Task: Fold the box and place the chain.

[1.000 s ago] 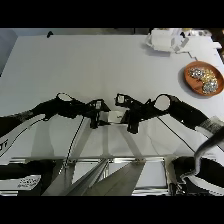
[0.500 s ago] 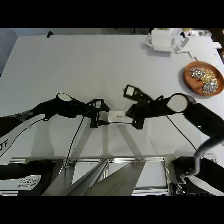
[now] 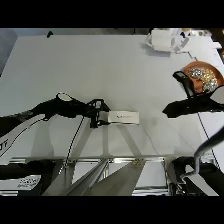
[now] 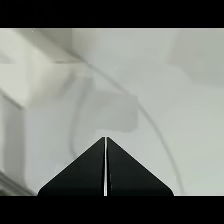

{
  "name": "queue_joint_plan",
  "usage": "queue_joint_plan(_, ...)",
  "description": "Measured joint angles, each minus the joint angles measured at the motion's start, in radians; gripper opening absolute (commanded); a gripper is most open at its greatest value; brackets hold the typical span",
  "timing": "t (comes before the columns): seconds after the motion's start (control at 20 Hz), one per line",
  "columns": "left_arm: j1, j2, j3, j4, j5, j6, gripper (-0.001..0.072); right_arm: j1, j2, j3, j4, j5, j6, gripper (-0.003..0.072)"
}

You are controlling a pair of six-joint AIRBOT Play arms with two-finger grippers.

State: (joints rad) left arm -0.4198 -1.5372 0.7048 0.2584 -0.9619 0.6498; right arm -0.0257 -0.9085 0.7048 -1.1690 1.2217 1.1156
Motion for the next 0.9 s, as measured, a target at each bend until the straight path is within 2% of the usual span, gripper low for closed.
queue_joint_plan(0.25, 0.0, 0.0, 0.0, 0.0, 0.0, 0.0, 0.0018, -0.053, 0.005, -0.01, -0.17, 0.023, 0.15, 0.0019)
queue_joint_plan(0.9, 0.0, 0.0, 0.0, 0.0, 0.0, 0.0, 0.0018, -0.064, 0.006, -0.012, -0.22, 0.045, 0.202, 0.0019)
